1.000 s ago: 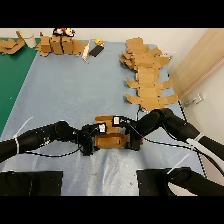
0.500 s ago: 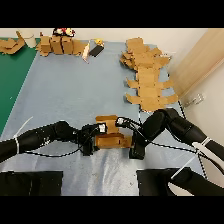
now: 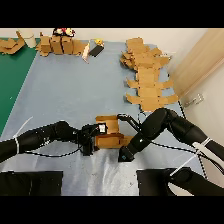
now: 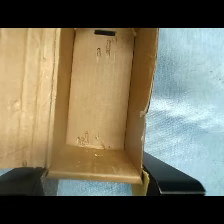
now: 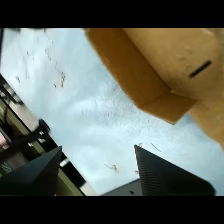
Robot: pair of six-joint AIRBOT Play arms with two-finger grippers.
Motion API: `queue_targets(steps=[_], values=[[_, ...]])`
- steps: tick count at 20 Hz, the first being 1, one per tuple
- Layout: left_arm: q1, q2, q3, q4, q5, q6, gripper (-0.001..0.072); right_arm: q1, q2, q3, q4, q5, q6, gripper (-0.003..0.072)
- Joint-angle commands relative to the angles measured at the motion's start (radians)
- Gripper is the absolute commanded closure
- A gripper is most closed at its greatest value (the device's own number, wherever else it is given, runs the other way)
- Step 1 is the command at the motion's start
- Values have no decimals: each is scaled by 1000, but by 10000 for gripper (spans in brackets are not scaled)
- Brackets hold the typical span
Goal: Fold the box.
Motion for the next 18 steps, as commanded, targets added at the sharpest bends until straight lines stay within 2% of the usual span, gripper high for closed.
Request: queue_targets(steps=[1, 7, 10, 12, 18], values=[[1, 31, 1, 47, -32, -20, 250, 1, 1, 1, 24, 75, 181, -31], [2, 95, 2, 314, -67, -234, 250, 1, 1, 1, 27, 85, 233, -29], [2, 94, 2, 315, -58, -239, 250, 1, 1, 1, 27, 106, 247, -25], [1, 91, 1, 312, -60, -240, 250, 1, 1, 1, 27, 121, 247, 9], [1, 61, 1, 277, -62, -240, 250, 1, 1, 1, 28, 158, 247, 9]])
